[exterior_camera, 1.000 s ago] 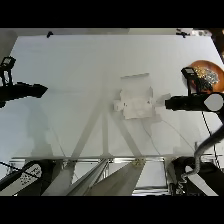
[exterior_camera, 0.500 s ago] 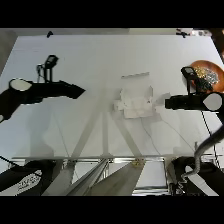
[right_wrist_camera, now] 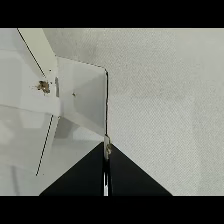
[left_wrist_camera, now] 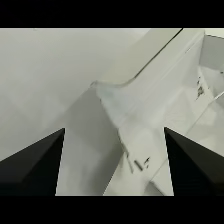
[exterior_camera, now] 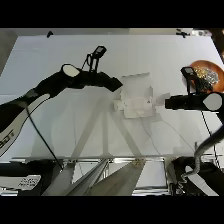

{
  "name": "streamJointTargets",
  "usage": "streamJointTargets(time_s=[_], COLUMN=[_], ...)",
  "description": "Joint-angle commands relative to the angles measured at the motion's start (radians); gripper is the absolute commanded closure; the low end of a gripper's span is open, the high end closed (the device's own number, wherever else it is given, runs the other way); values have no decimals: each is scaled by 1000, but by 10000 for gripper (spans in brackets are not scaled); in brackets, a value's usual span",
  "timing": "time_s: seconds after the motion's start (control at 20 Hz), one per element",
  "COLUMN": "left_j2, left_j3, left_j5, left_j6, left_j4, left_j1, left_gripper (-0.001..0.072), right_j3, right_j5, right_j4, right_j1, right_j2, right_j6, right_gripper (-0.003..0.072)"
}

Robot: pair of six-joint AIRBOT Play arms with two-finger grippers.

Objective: Fold the box and place the chain.

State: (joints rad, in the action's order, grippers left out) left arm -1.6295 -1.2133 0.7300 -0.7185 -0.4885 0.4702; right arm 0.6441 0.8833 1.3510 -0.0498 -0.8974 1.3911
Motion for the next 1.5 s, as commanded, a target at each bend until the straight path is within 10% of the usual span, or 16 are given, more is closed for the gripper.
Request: streamJointTargets(time_s=[0.0,0.4,0.95,1.45], left_j2=[-153,-242,-265,-282], left_j3=[-165,-241,-241,-241], left_j5=[163,349,249,368], left_j6=[-46,43,206,288], left_j4=[-28,-103,5,47], left_j1=[2,-11,19,23], left_gripper=[17,58,92,359], right_j3=[-1,-1,-1,-1], right_j5=[6,19,46,51], right_j4=[-2,-30,-42,-43], right_j1=[-1,-1,-1,-1], right_j2=[-1,0,0,0], right_j6=[-9,-9,-32,-32], right_gripper=[677,677,677,677])
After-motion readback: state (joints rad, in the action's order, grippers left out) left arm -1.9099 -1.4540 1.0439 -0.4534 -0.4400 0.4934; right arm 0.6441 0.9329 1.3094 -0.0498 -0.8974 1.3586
